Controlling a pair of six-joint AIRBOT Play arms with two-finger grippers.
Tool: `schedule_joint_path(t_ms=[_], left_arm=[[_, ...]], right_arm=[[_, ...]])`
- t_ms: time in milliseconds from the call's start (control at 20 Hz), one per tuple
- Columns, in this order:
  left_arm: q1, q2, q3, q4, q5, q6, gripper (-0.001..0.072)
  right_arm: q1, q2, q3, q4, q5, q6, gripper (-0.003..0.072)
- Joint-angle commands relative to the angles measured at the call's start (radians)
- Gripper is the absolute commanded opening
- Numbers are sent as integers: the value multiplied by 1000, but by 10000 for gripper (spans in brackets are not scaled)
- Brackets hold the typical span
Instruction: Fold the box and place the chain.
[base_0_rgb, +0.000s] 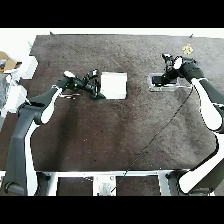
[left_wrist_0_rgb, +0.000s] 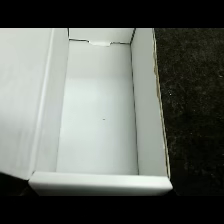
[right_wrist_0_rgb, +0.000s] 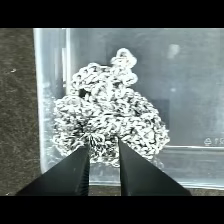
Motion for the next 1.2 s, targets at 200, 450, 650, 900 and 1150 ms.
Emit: schedule_joint_path(t_ms=[200,450,650,900,1150], left_arm=[[1,0,1,0,0,0,404],[1,0,1,0,0,0,404],[1,0,1,0,0,0,404],[1,0,1,0,0,0,404],[1,0,1,0,0,0,404]], right_arm=[[2,-4,0,43,0,4,30],[2,66,0,43,0,5,5],[4,235,0,43,-21,-7,4],[66,506,0,42,-117,-48,3],[198,714,0,31,-314,-74,3]])
